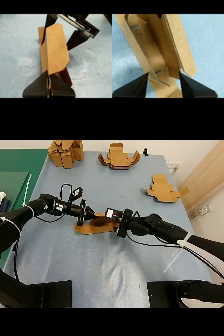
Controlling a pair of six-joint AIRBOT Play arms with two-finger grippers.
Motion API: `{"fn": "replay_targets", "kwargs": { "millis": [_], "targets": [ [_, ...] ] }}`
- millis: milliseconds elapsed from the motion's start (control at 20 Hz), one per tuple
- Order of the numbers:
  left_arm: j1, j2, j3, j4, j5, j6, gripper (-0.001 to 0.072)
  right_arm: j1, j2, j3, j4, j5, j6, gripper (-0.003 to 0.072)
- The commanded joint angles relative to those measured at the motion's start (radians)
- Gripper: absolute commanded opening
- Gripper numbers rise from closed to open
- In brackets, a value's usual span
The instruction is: Fold the box.
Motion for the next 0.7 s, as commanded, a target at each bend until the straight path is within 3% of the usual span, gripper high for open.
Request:
{"fn": "replay_targets", "kwargs": {
  "millis": [0,200,650],
  "targets": [
    [0.0,0.0,0.0,0.008,-0.005,-0.004,0.0018,-0.019,-0.045,0.075,0.067,-0.079,-0.113,0.0592],
    [0.0,0.0,0.0,0.01,-0.005,-0.008,0.0018,-0.025,-0.066,0.113,0.126,-0.149,-0.261,0.0592],
    [0.0,0.0,0.0,0.01,-0.003,-0.008,0.0018,-0.024,-0.043,0.122,0.123,-0.162,-0.268,0.0591]
  ]
}}
